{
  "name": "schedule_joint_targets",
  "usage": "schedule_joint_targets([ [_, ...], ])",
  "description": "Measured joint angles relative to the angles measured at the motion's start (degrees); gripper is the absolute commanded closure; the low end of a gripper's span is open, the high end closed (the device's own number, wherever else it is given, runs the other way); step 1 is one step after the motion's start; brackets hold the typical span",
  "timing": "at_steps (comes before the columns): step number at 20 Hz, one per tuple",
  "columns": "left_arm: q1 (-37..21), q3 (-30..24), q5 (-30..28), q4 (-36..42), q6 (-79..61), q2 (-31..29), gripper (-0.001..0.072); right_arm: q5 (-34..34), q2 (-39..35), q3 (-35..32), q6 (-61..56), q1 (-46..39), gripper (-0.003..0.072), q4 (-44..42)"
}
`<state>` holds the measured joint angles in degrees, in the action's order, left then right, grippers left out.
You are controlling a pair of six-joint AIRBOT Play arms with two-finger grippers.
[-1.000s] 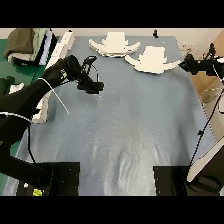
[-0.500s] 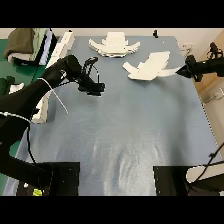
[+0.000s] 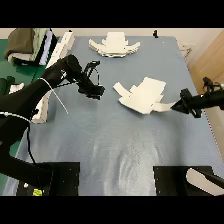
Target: Fold the box.
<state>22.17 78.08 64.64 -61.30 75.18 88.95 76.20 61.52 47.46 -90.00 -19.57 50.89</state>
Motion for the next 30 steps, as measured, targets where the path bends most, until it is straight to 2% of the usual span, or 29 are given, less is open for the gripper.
schedule_joint_targets([
  [1, 0.0, 0.02, 0.11, 0.07, -0.2, 0.0, 0.0695, 0.07, -1.18, -2.03, -0.04, 0.0, 0.067, 0.85],
  [2, 0.0, 0.02, 0.26, 0.04, -0.31, 0.0, 0.0694, 0.0, -1.95, -3.43, -0.22, 0.0, 0.0576, 1.64],
  [3, 0.0, 0.02, 0.33, 0.04, -0.44, 0.0, 0.0695, -0.24, -2.51, -4.59, -0.24, 0.0, 0.0443, 2.32],
  [4, 0.0, 0.02, 0.35, 0.07, -0.5, 0.0, 0.0694, -0.74, -2.86, -5.35, -0.26, 0.0, 0.0367, 2.8],
  [5, 0.0, 0.02, 0.44, 0.09, -0.59, 0.0, 0.0694, -1.73, -3.04, -5.95, -0.42, 0.0, 0.0364, 3.28],
  [7, 0.0, 0.02, 0.39, 0.07, -0.61, 0.0, 0.0694, -3.48, -2.89, -6.64, -0.66, 0.0, 0.0236, 4.68],
  [8, 0.0, 0.02, 0.39, 0.04, -0.61, 0.0, 0.0694, -4.33, -2.56, -6.88, -0.92, 0.0, 0.0225, 5.88],
  [12, 0.0, 0.02, 0.35, 0.07, -0.61, 0.0, 0.0694, -6.4, -1.53, -7.28, -3.39, 0.0, 0.0227, 12.13],
  [15, 0.07, 0.02, 0.35, 0.09, -0.59, 0.0, 0.0694, -7.78, -0.87, -7.41, -4.31, -0.02, 0.0227, 13.35],
  [20, 0.0, 0.02, 0.11, 0.07, -0.59, 0.0, 0.0694, -10.99, 2.43, -9.25, -2.21, 0.68, 0.0239, 6.73],
  [23, 0.0, 0.02, 0.17, 0.09, -0.59, 0.0, 0.0694, -14.21, 3.91, -11.15, -0.39, 3.13, 0.0308, 2.95],
  [26, 0.0, 0.02, 0.26, 0.04, -0.59, 0.0, 0.0694, -19.17, 4.66, -11.93, 1.73, 6.25, 0.0325, -1.29],
  [27, 0.0, 0.02, 0.33, 0.09, -0.59, 0.0, 0.0693, -20.59, 4.76, -12.04, 2.49, 6.95, 0.0386, -2.67],
  [28, 0.0, 0.02, 0.44, 0.13, -0.59, 0.0, 0.0693, -21.81, 4.87, -12.13, 3.21, 7.52, 0.0386, -4.02],
  [29, 0.0, 0.02, 0.55, 0.09, -0.59, 0.0, 0.0693, -22.67, 4.92, -12.17, 4.0, 7.87, 0.0457, -4.96],
  [30, 0.0, 0.02, 0.55, 0.02, -0.59, 0.0, 0.0694, -23.23, 4.96, -12.22, 4.66, 8.2, 0.0606, -5.88],
])
